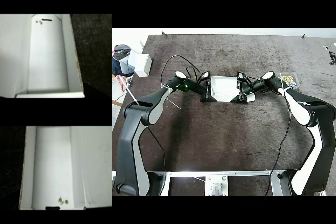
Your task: Fold the box and place the chain.
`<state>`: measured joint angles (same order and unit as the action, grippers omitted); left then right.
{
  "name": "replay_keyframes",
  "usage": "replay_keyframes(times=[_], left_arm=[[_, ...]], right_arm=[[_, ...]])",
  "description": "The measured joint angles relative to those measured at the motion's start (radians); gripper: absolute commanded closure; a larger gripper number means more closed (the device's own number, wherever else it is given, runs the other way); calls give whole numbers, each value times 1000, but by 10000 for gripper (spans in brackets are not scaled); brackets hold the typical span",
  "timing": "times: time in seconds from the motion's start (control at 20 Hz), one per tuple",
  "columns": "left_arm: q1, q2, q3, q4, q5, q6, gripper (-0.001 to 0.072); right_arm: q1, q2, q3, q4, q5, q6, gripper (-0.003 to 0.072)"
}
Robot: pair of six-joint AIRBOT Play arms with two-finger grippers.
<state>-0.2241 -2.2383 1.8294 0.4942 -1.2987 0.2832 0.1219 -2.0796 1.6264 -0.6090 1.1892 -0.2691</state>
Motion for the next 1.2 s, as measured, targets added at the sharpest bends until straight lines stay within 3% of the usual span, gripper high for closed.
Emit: replay_keyframes(times=[1.2], left_arm=[[0,0,0,-4,0,-6,295]], right_arm=[[1,0,0,2,0,0,248]])
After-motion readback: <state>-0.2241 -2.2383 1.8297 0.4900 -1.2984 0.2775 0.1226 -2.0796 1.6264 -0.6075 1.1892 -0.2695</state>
